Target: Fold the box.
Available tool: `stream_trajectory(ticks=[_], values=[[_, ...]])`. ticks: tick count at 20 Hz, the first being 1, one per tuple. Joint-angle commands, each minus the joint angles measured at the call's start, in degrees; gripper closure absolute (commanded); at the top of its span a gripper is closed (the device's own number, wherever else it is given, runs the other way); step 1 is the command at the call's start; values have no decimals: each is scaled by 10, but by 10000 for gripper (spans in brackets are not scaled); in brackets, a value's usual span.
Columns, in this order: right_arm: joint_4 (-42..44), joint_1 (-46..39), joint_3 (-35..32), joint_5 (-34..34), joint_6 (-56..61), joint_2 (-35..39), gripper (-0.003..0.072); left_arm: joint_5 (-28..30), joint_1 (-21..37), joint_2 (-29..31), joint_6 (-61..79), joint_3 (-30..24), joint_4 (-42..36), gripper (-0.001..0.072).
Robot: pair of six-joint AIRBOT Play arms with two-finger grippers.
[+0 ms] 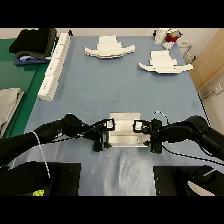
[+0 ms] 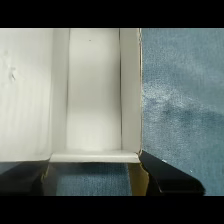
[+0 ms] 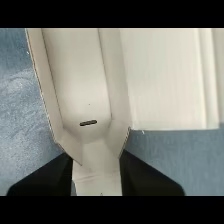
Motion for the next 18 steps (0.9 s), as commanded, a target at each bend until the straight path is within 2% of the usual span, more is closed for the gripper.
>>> stream_trajectory(ticks=[1, 2, 7, 13, 14, 15, 16, 18], values=[[19, 0, -2, 18, -27, -6, 418, 0, 0, 0, 0, 1, 0, 169], [25, 0, -1, 17, -28, -3, 477, 0, 0, 0, 0, 1, 0, 169], [85, 0, -1, 35, -72, -4, 530, 0, 0, 0, 0, 1, 0, 169], [131, 0, -1, 51, -106, -38, 523, 0, 0, 0, 0, 1, 0, 169], [132, 0, -1, 52, -106, -41, 432, 0, 0, 0, 0, 1, 0, 169], [132, 0, -1, 55, -106, -42, 210, 0, 0, 0, 0, 1, 0, 169], [132, 0, -1, 55, -106, -42, 137, 0, 0, 0, 0, 1, 0, 169], [132, 0, -1, 55, -106, -42, 78, 0, 0, 0, 0, 1, 0, 169]])
